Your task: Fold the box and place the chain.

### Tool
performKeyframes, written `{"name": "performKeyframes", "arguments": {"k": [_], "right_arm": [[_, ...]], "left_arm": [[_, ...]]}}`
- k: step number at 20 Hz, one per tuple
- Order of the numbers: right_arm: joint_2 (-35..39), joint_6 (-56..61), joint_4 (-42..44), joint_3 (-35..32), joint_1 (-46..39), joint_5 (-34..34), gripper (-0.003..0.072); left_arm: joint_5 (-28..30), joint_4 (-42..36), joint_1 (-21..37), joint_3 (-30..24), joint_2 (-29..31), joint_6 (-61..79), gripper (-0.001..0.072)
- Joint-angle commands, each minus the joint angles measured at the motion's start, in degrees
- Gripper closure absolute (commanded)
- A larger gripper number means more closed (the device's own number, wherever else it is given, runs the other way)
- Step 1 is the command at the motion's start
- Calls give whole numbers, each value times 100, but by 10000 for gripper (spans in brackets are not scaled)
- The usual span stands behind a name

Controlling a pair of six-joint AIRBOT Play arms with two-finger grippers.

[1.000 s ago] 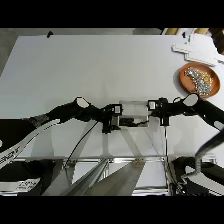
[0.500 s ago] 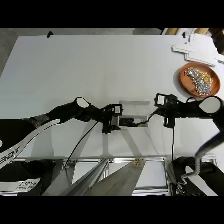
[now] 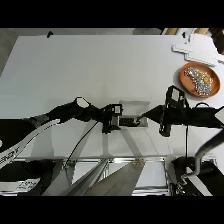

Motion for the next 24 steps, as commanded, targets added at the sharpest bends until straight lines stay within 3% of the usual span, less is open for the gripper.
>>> {"name": "performKeyframes", "arguments": {"k": [1,5,6,10,11,12,14,16,19,24], "right_arm": [[-210,321,-380,-66,656,-474,671],[-894,1744,-1211,-66,896,-1143,660],[-1016,1958,-1305,-66,896,-1132,626],[-1119,2341,-1589,-28,885,-960,613],[-1119,2358,-1576,59,850,-896,505],[-1119,2378,-1569,227,800,-800,453],[-1139,2369,-1569,798,667,-575,457],[-1342,2330,-1574,1495,507,-553,538],[-2260,2308,-1751,2389,391,-584,670],[-3628,2291,-1836,2527,612,-223,671]], "left_arm": [[2,2,-2,4,2,0,399],[0,0,-2,4,2,0,399],[0,0,-2,4,2,0,399],[2,0,-4,4,2,0,399],[0,0,-4,4,2,0,399],[2,0,-2,4,2,0,399],[0,0,-2,4,2,0,399],[0,0,-2,4,2,0,399],[0,0,-2,4,2,0,399],[2,0,-2,4,2,0,399]]}}
